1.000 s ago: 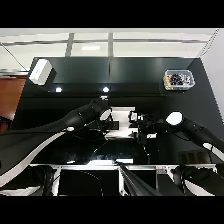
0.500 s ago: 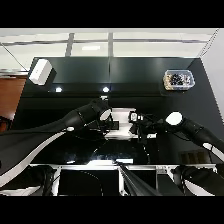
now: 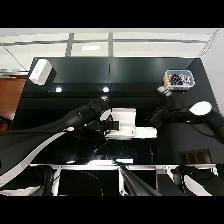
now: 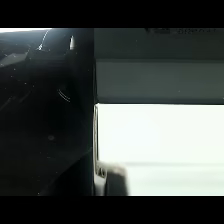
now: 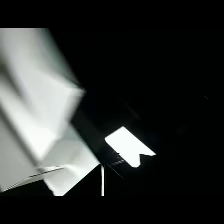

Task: Fold the box and place the chain.

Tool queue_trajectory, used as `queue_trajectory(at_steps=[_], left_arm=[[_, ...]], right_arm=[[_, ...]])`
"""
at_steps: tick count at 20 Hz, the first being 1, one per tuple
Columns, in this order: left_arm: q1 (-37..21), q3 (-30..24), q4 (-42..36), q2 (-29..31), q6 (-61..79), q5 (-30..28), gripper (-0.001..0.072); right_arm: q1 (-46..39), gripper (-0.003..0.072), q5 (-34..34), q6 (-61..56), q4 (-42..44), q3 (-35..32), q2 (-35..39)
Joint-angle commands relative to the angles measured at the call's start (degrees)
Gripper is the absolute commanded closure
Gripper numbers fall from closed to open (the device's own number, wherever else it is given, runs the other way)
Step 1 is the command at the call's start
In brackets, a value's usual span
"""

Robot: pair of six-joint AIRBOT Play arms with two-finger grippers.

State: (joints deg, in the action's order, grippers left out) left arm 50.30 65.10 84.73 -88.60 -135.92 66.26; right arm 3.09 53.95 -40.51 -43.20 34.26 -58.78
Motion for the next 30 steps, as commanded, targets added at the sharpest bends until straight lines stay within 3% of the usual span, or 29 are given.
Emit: queue_trajectory(at_steps=[1,3,7,14,18,21,22,23,24,27,30], left_arm=[[0.0,0.0,0.1,0.0,0.0,-0.2,0.0684],[0.0,0.0,0.1,0.0,0.0,-0.2,0.0684],[0.0,0.0,0.1,0.0,0.0,-0.2,0.0684],[0.0,0.0,0.1,0.0,0.0,-0.2,0.0684],[0.0,0.0,0.1,0.0,0.0,-0.2,0.0684],[0.0,0.0,0.1,0.0,0.0,-0.2,0.0684],[0.0,0.0,0.1,0.0,0.0,-0.2,0.0684],[0.0,0.0,0.1,0.0,0.0,-0.2,0.0684],[0.0,0.0,0.1,0.0,0.0,-0.2,0.0684],[0.0,0.0,0.1,0.0,0.0,-0.2,0.0684],[0.0,0.0,0.1,0.0,0.0,-0.2,0.0684]], right_arm=[[-14.9,0.0676,3.5,-28.9,-7.3,0.9,0.9],[-21.0,0.0677,6.6,-41.6,-15.0,0.9,-0.3],[-22.1,0.0676,17.7,-41.4,-16.2,-0.5,-5.4],[-9.1,0.0675,20.3,-27.0,2.2,-1.1,-19.4],[-5.9,0.0675,21.5,-15.6,11.8,-1.0,-20.3],[-5.9,0.0663,22.1,-12.8,13.8,-0.4,-20.2],[-5.9,0.0438,21.9,-12.6,13.8,0.0,-20.2],[-5.9,0.0159,22.4,-12.6,13.8,0.6,-20.2],[-5.9,0.0062,23.0,-12.1,13.9,1.3,-20.2],[-4.6,0.0063,24.4,-11.1,14.4,3.4,-20.2],[1.3,0.0064,19.8,-14.7,14.0,4.3,-19.6]])
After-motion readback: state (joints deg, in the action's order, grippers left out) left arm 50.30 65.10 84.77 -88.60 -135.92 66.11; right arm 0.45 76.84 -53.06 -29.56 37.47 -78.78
